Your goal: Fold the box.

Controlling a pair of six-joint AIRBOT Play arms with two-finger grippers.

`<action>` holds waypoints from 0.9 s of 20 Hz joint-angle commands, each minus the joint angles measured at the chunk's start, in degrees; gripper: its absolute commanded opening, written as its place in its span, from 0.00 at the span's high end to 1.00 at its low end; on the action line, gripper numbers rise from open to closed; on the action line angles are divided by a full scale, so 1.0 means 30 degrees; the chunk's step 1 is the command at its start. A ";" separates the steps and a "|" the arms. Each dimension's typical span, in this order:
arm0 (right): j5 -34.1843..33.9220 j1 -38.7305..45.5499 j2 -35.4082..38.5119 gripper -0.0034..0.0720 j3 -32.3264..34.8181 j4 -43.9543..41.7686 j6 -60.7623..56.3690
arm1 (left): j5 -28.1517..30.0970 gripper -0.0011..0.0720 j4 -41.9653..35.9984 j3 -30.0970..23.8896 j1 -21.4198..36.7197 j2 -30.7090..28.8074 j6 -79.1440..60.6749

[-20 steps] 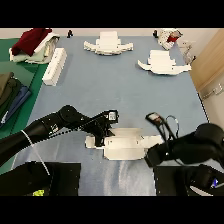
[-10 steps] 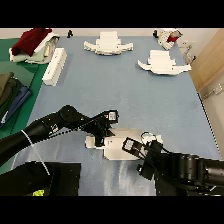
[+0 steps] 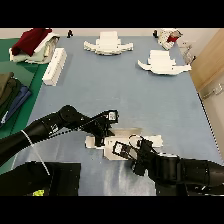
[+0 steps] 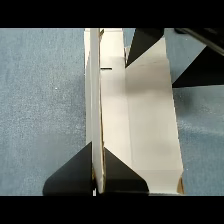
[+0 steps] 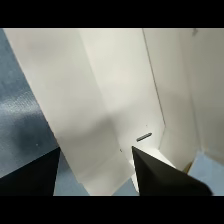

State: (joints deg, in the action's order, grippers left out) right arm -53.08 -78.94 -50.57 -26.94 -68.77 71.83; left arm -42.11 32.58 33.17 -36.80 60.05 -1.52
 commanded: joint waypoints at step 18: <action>-0.3687 -0.0029 -0.0146 0.09 -0.2623 0.2055 -0.4029 | 0.0022 0.97 0.0000 0.0000 0.0000 0.0000 -0.0007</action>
State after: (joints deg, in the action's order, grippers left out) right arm -60.97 -78.98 -50.98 -33.32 -61.84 60.20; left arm -42.02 32.58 33.17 -36.80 60.05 -1.52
